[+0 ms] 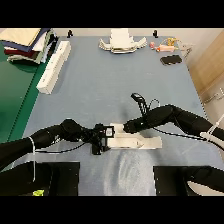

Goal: Fold the box.

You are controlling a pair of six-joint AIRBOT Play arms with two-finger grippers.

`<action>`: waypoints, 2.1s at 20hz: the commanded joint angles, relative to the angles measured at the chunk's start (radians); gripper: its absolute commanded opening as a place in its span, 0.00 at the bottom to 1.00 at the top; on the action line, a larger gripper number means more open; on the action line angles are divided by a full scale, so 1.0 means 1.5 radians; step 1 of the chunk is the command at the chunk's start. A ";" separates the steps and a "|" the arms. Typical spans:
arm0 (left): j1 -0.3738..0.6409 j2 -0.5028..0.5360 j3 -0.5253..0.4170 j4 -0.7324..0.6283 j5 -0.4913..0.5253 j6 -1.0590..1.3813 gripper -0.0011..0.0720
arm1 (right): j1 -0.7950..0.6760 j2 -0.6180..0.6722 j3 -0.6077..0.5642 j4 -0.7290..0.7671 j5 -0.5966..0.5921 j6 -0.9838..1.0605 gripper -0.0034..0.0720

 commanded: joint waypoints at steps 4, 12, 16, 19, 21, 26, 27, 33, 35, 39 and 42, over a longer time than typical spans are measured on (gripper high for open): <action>0.000 0.000 0.000 0.001 0.000 0.001 0.72 | 0.001 -0.006 0.002 0.000 0.001 -0.005 0.05; 0.000 0.000 0.000 0.001 0.000 0.001 0.72 | -0.001 0.090 0.019 -0.021 -0.006 -0.013 0.05; 0.000 0.000 0.000 0.001 0.001 0.001 0.72 | -0.001 0.218 0.020 -0.140 -0.121 -0.013 0.05; 0.000 0.000 0.000 0.001 0.000 0.001 0.72 | 0.001 0.317 -0.010 -0.188 -0.267 -0.087 0.05; 0.000 0.000 0.000 0.001 0.000 0.001 0.72 | 0.001 0.381 -0.054 -0.197 -0.314 -0.131 0.20; 0.000 0.000 0.000 0.001 0.000 0.001 0.72 | 0.001 0.434 -0.169 -0.285 -0.244 -0.322 0.85; 0.000 0.000 0.000 0.001 0.001 0.001 0.72 | 0.001 0.428 -0.181 -0.284 -0.212 -0.344 0.85; 0.000 0.000 0.000 0.001 0.000 0.001 0.72 | 0.001 0.326 -0.185 -0.276 -0.069 -0.399 0.84; 0.000 0.000 0.000 0.001 0.000 0.001 0.72 | 0.001 0.290 -0.185 -0.252 -0.034 -0.444 0.81; 0.000 0.000 0.000 0.001 0.000 0.001 0.72 | 0.001 0.269 -0.185 -0.175 -0.021 -0.521 0.52; 0.000 0.000 0.000 0.001 0.001 0.001 0.72 | 0.001 0.268 -0.185 -0.162 -0.027 -0.522 0.30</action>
